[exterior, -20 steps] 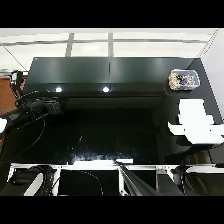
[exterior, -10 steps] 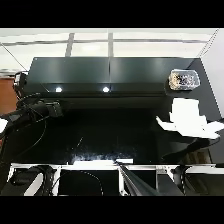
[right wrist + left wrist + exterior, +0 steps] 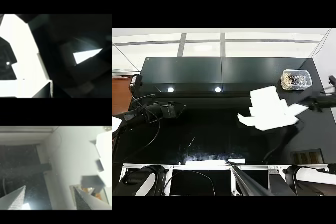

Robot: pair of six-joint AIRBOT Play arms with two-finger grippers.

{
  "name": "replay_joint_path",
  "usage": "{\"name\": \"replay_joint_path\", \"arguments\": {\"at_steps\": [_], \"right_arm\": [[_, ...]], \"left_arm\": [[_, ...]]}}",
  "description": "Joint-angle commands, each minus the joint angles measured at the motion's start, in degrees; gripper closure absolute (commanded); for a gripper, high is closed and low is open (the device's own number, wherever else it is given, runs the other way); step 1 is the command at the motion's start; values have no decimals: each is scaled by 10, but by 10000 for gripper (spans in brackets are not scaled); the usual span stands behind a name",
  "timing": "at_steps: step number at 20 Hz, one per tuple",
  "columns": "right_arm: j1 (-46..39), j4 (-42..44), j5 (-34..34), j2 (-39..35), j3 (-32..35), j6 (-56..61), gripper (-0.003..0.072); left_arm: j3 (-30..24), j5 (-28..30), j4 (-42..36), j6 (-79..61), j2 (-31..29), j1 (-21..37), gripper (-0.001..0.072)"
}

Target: Fold the box and place the chain.

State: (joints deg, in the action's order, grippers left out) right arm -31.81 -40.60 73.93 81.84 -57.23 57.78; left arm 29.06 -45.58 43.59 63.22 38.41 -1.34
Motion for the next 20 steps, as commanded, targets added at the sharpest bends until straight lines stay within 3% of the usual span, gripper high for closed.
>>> {"name": "replay_joint_path", "arguments": {"at_steps": [1, 5, 7, 10, 17, 20], "right_arm": [[136, 96, -175, -94, 108, -1, 676], [278, 220, -274, -232, 248, -127, 676], [346, 220, -330, -295, 297, -162, 676], [425, 217, -399, -363, 362, -199, 675], [491, 233, -408, -372, 390, -185, 675], [493, 242, -408, -372, 390, -186, 675]], "left_arm": [[0, 2, -32, 8, 28, -5, 9], [0, -2, -80, 22, 92, -36, 9], [0, 2, -83, 23, 131, -51, 8], [0, -7, -160, 7, 206, -53, 6], [3, -66, -382, -238, 374, -70, 6], [11, -152, -372, -274, 426, -73, 6]]}}
